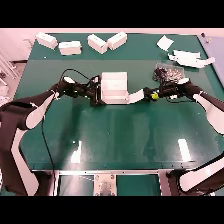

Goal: Fold the box and place the chain.

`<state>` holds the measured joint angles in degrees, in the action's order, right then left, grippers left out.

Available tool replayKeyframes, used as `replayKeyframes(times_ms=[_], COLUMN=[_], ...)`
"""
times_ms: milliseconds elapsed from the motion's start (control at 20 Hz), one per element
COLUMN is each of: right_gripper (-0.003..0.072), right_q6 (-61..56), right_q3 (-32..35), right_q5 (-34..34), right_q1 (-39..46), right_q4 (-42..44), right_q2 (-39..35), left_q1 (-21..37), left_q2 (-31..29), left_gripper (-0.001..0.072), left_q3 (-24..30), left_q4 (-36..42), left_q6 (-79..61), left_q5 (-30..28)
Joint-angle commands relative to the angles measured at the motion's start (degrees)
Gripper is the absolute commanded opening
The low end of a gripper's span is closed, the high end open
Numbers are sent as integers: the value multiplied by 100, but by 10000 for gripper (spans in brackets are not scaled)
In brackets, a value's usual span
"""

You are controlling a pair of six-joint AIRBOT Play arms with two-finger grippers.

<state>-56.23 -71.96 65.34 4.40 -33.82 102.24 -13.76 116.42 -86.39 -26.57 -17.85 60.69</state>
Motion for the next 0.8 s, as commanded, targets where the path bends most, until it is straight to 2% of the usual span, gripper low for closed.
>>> replayKeyframes(times_ms=[0,400,550,700,750], right_gripper=[5,6,9,99,156], right_q6=[-83,-328,-603,-852,-850], right_q3=[-319,-479,-721,-1058,-1113], right_q5=[278,431,431,431,431], right_q1=[-155,-431,-551,-737,-780], right_q4=[22,-227,-761,-1364,-1384], right_q2=[-15,-313,-313,-310,-310], left_q1=[0,0,0,0,0], left_q2=[-4,-4,-4,-4,-4], left_gripper=[465,465,465,464,465], left_q3=[2,2,2,2,2], left_q4=[-2,0,-2,0,0], left_q6=[0,-2,-2,0,-2], left_q5=[-2,-4,-4,-2,-2])
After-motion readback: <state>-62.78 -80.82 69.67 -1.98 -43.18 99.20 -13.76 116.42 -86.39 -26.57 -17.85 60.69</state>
